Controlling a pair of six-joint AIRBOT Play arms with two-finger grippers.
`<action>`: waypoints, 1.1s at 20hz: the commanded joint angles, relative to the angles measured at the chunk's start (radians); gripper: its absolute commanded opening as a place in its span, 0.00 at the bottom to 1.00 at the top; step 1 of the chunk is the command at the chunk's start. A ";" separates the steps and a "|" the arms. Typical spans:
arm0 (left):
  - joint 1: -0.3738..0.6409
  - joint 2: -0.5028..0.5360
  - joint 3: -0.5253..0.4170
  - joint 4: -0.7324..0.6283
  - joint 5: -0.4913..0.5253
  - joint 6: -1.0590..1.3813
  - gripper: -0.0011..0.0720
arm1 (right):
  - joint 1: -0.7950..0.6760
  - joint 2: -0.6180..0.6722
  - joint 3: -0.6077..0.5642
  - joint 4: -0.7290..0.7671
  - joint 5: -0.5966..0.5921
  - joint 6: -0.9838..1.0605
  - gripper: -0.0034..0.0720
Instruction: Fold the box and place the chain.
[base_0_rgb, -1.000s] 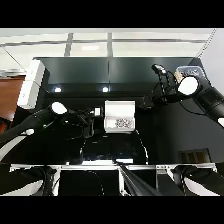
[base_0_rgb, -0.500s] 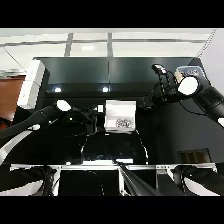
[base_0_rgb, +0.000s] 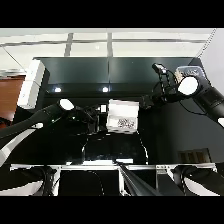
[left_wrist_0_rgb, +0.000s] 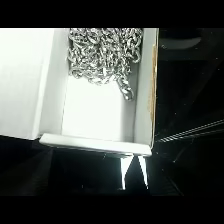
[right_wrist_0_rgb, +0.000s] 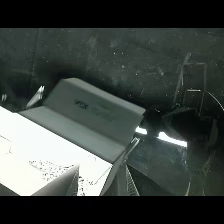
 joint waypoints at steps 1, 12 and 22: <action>0.000 -0.002 0.005 0.002 0.005 -0.001 0.99 | 0.000 0.000 0.000 0.000 -0.004 0.000 0.51; -0.019 -0.044 0.058 0.004 -0.022 0.015 0.99 | 0.000 0.000 0.000 0.003 -0.014 0.000 0.51; -0.054 -0.044 0.058 0.002 -0.016 0.002 0.43 | -0.015 0.001 0.039 0.058 -0.097 -0.004 0.51</action>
